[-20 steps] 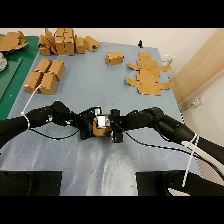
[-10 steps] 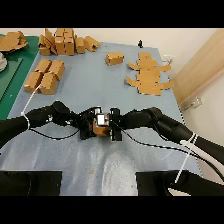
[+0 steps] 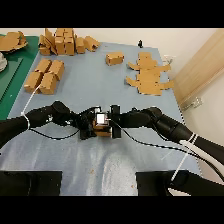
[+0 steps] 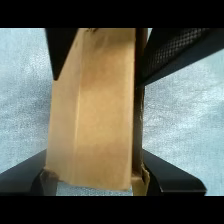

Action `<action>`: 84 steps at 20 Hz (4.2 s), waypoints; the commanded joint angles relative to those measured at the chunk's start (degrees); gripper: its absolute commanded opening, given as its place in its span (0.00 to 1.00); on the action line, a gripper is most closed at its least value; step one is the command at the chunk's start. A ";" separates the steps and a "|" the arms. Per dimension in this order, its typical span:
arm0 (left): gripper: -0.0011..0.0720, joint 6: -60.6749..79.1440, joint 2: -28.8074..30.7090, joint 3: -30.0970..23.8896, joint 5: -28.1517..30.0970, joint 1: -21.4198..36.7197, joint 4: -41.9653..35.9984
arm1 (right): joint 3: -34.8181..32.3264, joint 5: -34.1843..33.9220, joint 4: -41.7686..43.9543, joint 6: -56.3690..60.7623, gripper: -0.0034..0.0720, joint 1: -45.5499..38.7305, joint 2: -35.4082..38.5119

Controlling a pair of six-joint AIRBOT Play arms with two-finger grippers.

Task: Fold the box.

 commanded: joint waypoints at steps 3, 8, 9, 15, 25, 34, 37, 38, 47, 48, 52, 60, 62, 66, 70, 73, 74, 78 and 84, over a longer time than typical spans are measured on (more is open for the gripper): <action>0.62 0.04 -0.04 0.02 -0.02 0.02 0.02 | 0.11 -0.63 -0.48 0.04 0.49 0.02 -0.04; 0.62 0.04 -0.04 0.02 -0.02 0.02 0.02 | 0.04 -5.25 -0.46 0.09 0.49 0.02 -0.04; 0.62 0.04 -0.04 0.00 -0.02 0.02 0.02 | 0.04 -5.40 -0.48 0.24 0.49 0.02 -0.04; 0.62 0.04 -0.04 0.00 -0.02 0.02 0.02 | 0.04 -5.42 -0.48 0.50 0.48 0.02 -0.07; 0.62 0.04 -0.04 0.02 -0.02 0.02 0.02 | 0.09 -3.87 -2.51 5.03 0.65 1.75 2.73; 0.62 0.02 -0.04 0.02 -0.02 0.02 0.02 | -0.22 -15.23 -10.80 59.10 0.04 1.64 11.56; 0.62 0.04 -0.04 0.00 -0.02 0.02 0.02 | -5.75 -14.27 4.07 72.41 0.04 1.64 14.71; 0.62 0.02 -0.04 0.02 -0.02 0.02 0.02 | -8.76 -11.91 7.98 75.87 0.04 1.64 15.91; 0.62 0.04 -0.04 0.02 -0.02 0.02 0.02 | -16.68 20.50 33.59 84.46 0.04 1.79 13.38; 0.62 0.04 -0.04 0.00 -0.02 0.02 0.02 | -15.43 20.92 33.07 84.46 0.04 1.79 11.82; 0.62 0.04 -0.04 0.02 -0.02 0.02 0.02 | -14.12 20.15 33.42 86.71 0.04 2.25 5.95; 0.62 0.04 -0.04 0.00 -0.02 0.02 0.02 | -14.23 21.79 32.81 87.03 0.04 5.92 5.11; 0.62 0.04 -0.04 0.02 -0.02 0.02 0.02 | -14.25 21.88 31.65 87.06 0.04 5.73 5.07; 0.62 0.02 -0.04 0.00 -0.02 0.02 0.02 | -15.89 23.23 31.28 87.12 0.04 4.83 5.07; 0.62 0.04 -0.04 0.02 -0.02 0.02 0.02 | -18.12 23.23 31.23 87.12 0.04 4.59 5.07; 0.62 0.04 -0.04 0.00 -0.02 0.02 0.02 | -18.88 23.69 31.21 87.08 0.04 4.59 5.05; 0.62 0.04 -0.04 0.00 -0.02 0.02 0.02 | -18.88 24.20 31.21 87.08 0.04 4.57 5.07; 0.62 0.04 -0.04 0.00 -0.02 0.02 0.02 | -18.88 24.81 30.23 87.06 0.04 4.59 5.05; 0.62 0.04 -0.04 0.00 -0.02 0.02 0.02 | -18.91 25.90 29.68 87.06 0.04 4.59 5.05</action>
